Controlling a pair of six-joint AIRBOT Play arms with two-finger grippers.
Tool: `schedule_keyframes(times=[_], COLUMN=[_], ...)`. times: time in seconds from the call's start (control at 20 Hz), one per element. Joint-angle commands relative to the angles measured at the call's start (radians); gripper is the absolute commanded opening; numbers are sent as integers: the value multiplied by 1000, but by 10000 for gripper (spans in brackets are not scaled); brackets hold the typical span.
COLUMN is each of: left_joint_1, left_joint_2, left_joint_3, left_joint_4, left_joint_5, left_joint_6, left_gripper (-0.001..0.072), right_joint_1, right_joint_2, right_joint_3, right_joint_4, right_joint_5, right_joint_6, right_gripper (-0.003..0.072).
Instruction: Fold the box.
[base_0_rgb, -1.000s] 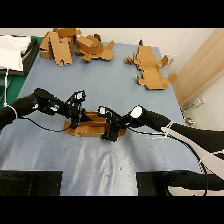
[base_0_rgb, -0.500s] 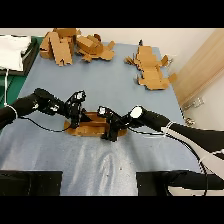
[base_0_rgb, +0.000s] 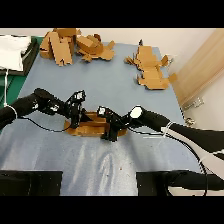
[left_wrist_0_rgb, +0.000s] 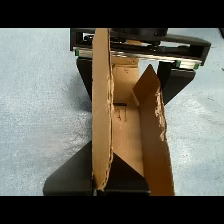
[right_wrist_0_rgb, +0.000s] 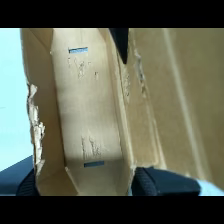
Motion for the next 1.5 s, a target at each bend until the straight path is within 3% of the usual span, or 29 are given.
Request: schedule_keyframes(times=[0.0,1.2,1.3,1.45], left_joint_1=[0,0,0,0], left_joint_2=[0,0,0,0], left_joint_3=[0,0,0,0], left_joint_4=[0,0,0,0], left_joint_5=[0,0,0,0], left_joint_6=[0,0,0,0], left_gripper=[16,16,16,16], right_joint_1=[2,2,2,2], right_joint_2=[0,0,0,0], right_joint_3=[0,0,0,0], right_joint_4=[3,-27,-46,-46], right_joint_5=[1,0,0,-9], right_joint_6=[0,1,1,1], right_gripper=[695,694,436,460])
